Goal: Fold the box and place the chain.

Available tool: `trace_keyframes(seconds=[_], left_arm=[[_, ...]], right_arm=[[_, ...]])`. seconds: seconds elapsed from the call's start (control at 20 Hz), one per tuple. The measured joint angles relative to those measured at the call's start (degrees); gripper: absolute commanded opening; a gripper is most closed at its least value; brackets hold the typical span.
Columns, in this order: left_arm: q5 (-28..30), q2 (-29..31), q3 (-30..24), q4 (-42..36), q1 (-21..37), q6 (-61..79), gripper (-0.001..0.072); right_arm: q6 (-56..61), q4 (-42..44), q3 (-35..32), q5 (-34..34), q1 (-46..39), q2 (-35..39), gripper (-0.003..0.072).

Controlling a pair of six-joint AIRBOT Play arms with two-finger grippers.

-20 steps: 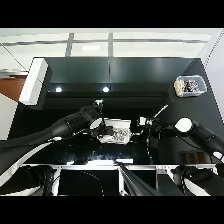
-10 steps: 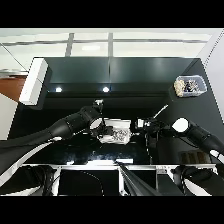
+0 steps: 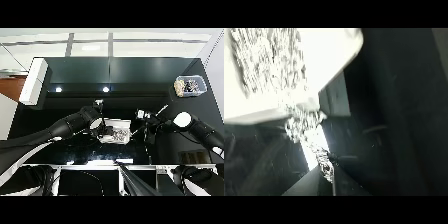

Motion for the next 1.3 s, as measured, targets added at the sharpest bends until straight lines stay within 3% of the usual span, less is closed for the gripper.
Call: trace_keyframes(seconds=[0.25,0.55,0.8,1.0,1.3], left_arm=[[0.0,0.0,0.0,0.0,0.0,0.0,0.0032],[0.0,0.0,0.0,0.0,0.0,0.0,0.0031],[0.0,0.0,0.0,0.0,0.0,0.0,0.0031],[0.0,0.0,0.0,0.0,0.0,0.0,0.0031],[0.0,0.0,0.0,0.0,0.0,0.0,0.0031]], right_arm=[[9.3,-2.0,7.8,6.7,-0.9,5.0,0.0042],[21.6,-3.4,23.0,18.7,-1.5,10.4,0.0042],[26.1,1.4,32.6,23.5,-1.5,11.8,0.0042],[27.6,5.9,34.2,24.3,-1.5,11.9,0.0042],[29.0,10.0,29.8,20.9,2.3,11.8,0.0042]])
